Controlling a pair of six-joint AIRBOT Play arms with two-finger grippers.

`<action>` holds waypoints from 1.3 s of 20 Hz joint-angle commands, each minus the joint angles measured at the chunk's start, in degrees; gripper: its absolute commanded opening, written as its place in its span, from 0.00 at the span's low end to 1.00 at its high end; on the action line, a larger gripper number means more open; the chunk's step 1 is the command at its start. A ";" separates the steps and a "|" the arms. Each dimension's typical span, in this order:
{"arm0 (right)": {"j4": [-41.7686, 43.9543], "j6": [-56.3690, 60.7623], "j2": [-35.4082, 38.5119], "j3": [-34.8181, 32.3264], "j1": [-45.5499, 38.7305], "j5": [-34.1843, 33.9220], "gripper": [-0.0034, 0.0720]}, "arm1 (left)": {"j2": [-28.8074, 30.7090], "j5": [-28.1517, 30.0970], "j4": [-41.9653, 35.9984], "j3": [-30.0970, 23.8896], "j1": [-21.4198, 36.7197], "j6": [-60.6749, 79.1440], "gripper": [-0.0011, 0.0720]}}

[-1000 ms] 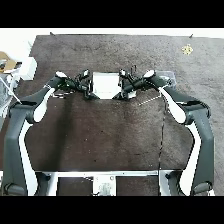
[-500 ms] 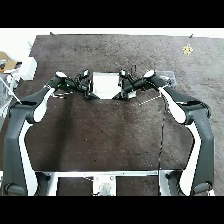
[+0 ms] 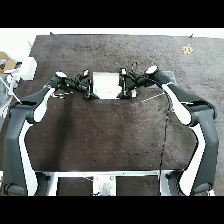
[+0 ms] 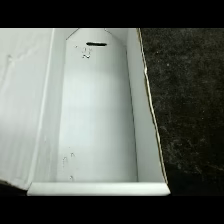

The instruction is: Fold the box and place the chain.

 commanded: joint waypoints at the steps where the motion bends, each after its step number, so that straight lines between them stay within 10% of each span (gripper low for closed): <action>1: -8.39 1.90 3.02 0.04 -0.02 0.33 0.95 | -0.02 -0.02 0.09 0.02 0.02 0.02 0.50; 9: -12.26 13.62 10.47 0.04 -0.04 2.27 0.94 | -0.02 0.44 0.13 0.02 0.04 0.02 0.50; 10: -12.24 16.35 11.13 0.04 -0.02 2.38 0.76 | -0.02 0.44 0.13 0.02 0.02 0.02 0.50; 12: -9.90 18.38 11.87 0.04 -0.02 4.55 0.06 | -0.02 0.44 0.13 0.02 0.04 0.02 0.50; 21: 14.29 18.75 4.87 -0.02 0.83 -16.85 0.05 | -0.02 0.46 0.13 0.02 0.04 0.02 0.50; 26: 13.62 18.60 0.68 -0.04 0.81 -12.98 0.05 | -0.02 0.46 0.13 0.02 0.04 0.02 0.50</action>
